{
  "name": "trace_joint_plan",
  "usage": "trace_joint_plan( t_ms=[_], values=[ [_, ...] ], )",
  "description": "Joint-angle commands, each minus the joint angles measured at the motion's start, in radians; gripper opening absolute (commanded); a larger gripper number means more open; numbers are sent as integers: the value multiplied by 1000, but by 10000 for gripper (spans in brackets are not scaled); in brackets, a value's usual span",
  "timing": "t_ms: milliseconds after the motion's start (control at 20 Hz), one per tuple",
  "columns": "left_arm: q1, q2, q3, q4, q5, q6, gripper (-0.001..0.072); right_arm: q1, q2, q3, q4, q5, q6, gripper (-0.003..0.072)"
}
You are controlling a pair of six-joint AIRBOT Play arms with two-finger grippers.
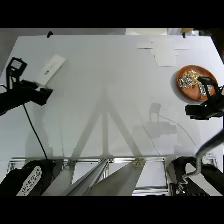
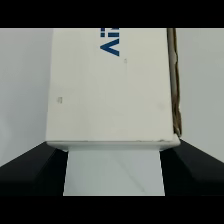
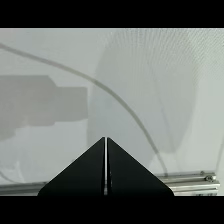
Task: Fold the box and place the chain.
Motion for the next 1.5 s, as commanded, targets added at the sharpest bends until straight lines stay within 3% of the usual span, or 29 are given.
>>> trace_joint_plan(
  t_ms=[0,250,350,400,550,600,650,700,800,850,950,1150,1450],
  values=[
    [140,-21,-5,253,-41,-279,15,-1,1,-1,0,0,0,21],
    [188,-108,-6,267,-117,-316,55,-1,1,-1,0,0,0,21],
    [188,-137,-8,267,-158,-317,189,-1,1,-1,0,0,0,21],
    [188,-147,-10,267,-171,-316,221,-1,1,-1,0,0,0,21],
    [188,-160,-13,267,-183,-316,223,-1,1,-1,0,0,0,21],
    [188,-162,-13,268,-184,-316,264,-1,1,-1,0,0,0,21],
    [188,-162,-13,271,-185,-316,385,-1,1,-1,0,0,0,21],
    [188,-162,-13,272,-186,-316,451,-1,1,-1,0,0,0,21],
    [187,-161,-13,271,-196,-315,475,-1,1,-1,0,0,0,21],
    [187,-161,-13,272,-200,-312,520,-1,1,-1,0,0,0,21],
    [187,-159,-13,276,-200,-312,697,-1,1,-1,0,0,0,21],
    [187,-104,-13,293,-196,-312,697,-1,1,-1,0,0,0,21],
    [187,64,-13,292,-185,-312,695,-1,1,-1,0,0,0,21]
  ],
)
